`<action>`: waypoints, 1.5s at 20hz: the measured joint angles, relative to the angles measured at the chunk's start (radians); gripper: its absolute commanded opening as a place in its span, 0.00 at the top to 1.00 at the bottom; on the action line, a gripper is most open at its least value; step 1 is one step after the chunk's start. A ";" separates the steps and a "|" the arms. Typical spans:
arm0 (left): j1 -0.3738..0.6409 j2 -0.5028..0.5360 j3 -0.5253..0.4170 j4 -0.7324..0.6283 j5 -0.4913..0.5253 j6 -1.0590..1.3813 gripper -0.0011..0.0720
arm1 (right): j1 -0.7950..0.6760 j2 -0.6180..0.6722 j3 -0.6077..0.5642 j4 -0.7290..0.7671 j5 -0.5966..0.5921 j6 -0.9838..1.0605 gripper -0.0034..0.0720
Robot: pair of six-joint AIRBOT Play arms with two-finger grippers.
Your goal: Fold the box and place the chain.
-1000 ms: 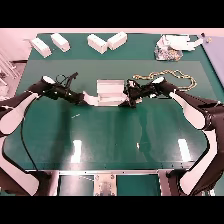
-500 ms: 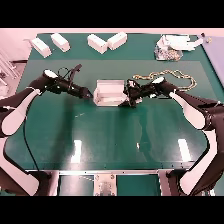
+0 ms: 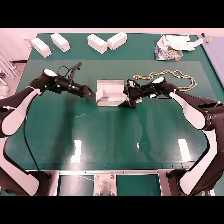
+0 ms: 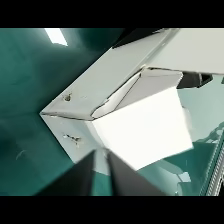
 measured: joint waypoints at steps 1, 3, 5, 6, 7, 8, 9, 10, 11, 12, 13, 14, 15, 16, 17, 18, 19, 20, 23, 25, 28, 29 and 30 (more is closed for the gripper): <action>0.000 0.000 0.000 -0.005 0.000 0.001 0.59 | 0.000 0.000 0.000 0.000 0.000 0.000 0.30; 0.000 0.000 0.000 -0.010 -0.003 0.006 0.59 | 0.000 0.000 0.000 0.000 0.000 0.000 0.30; 0.000 0.000 0.000 -0.020 -0.005 0.008 0.59 | 0.000 0.000 0.000 0.000 0.000 0.000 0.30; 0.000 0.000 0.000 -0.022 -0.007 0.008 0.59 | 0.000 0.000 0.000 0.000 0.000 0.000 0.30; -0.001 0.000 0.000 -0.025 -0.008 0.009 0.59 | 0.000 0.000 0.000 0.000 0.000 0.000 0.30; -0.001 0.000 0.000 -0.030 -0.011 0.010 0.59 | 0.000 0.000 0.000 0.000 0.000 0.000 0.30; -0.001 0.000 0.000 -0.036 -0.013 0.010 0.59 | 0.000 0.000 0.000 0.000 0.000 0.000 0.30; -0.001 0.000 0.000 -0.045 -0.014 0.010 0.59 | 0.000 0.000 0.000 0.000 0.000 0.000 0.30; -0.003 0.000 0.000 -0.051 -0.015 0.009 0.55 | 0.000 0.000 0.000 0.000 0.000 0.000 0.30; -0.006 0.000 0.000 -0.054 -0.015 0.006 0.46 | 0.000 0.000 0.000 0.000 0.000 0.000 0.30; -0.012 0.000 0.000 -0.055 -0.014 -0.006 0.45 | 0.000 0.000 0.000 0.000 0.000 0.000 0.30; -0.019 0.000 0.000 -0.052 -0.008 -0.014 0.42 | 0.000 0.000 0.000 0.000 0.000 0.000 0.30; -0.025 0.000 0.000 -0.044 -0.001 -0.021 0.41 | 0.000 0.000 0.000 0.000 0.000 0.000 0.30; -0.031 0.000 0.000 -0.035 0.008 -0.029 0.41 | 0.000 0.000 0.000 0.000 0.000 0.000 0.30; -0.035 0.000 0.000 -0.027 0.015 -0.032 0.41 | 0.000 0.000 0.000 0.000 0.000 0.000 0.30; -0.038 0.000 0.000 -0.023 0.020 -0.035 0.41 | 0.000 0.000 0.000 0.000 0.000 0.000 0.30; -0.041 0.000 0.000 -0.015 0.025 -0.039 0.41 | 0.000 0.000 0.000 0.000 0.000 0.000 0.30; -0.042 0.000 0.000 -0.012 0.027 -0.043 0.41 | 0.000 0.000 0.000 0.000 0.000 0.000 0.30; -0.045 0.000 0.000 -0.004 0.032 -0.058 0.41 | 0.000 0.000 0.000 0.000 0.000 0.000 0.30; -0.051 0.000 0.000 0.003 0.038 -0.064 0.41 | 0.000 0.000 0.000 0.000 0.000 0.000 0.30; -0.073 0.000 0.008 0.041 0.051 -0.080 0.40 | 0.000 0.000 0.000 -0.001 0.000 0.000 0.30; -0.083 0.001 0.017 0.068 0.058 -0.096 0.41 | 0.000 0.000 0.000 -0.001 0.000 0.000 0.30; -0.094 0.000 0.027 0.098 0.063 -0.113 0.41 | 0.000 0.000 0.000 -0.001 0.000 0.000 0.30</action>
